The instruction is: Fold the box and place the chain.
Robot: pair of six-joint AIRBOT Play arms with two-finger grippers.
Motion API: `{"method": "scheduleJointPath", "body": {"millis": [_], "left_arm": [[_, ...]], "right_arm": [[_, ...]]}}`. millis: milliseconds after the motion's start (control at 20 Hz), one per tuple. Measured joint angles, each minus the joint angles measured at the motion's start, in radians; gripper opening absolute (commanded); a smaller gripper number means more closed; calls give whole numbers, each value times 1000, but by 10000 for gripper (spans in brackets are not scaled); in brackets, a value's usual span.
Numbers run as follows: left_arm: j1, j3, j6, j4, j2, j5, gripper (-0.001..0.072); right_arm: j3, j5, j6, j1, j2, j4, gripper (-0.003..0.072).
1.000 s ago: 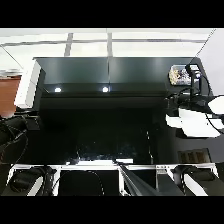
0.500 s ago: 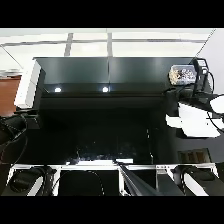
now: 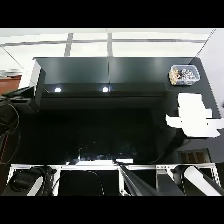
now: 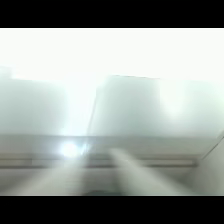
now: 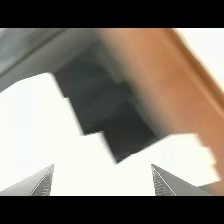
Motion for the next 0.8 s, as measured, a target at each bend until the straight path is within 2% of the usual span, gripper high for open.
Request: {"method": "scheduleJointPath", "body": {"millis": [150,250,500,650,700,750,800], "left_arm": [[0,9,0,-56,-117,-23,709],[4,47,0,-68,-236,-135,709],[43,220,-92,4,-543,-509,709],[51,285,-124,13,-639,-604,709],[52,296,-133,11,-655,-607,709],[52,304,-141,6,-667,-616,709],[51,310,-148,3,-676,-619,709]], "right_arm": [[133,108,-166,-173,-140,82,720],[232,225,-295,-239,-256,135,720],[402,461,-501,-293,-483,205,720],[442,538,-602,-299,-558,294,720],[448,550,-626,-298,-572,320,655],[453,563,-648,-295,-583,338,526],[456,574,-662,-291,-591,348,323]]}}
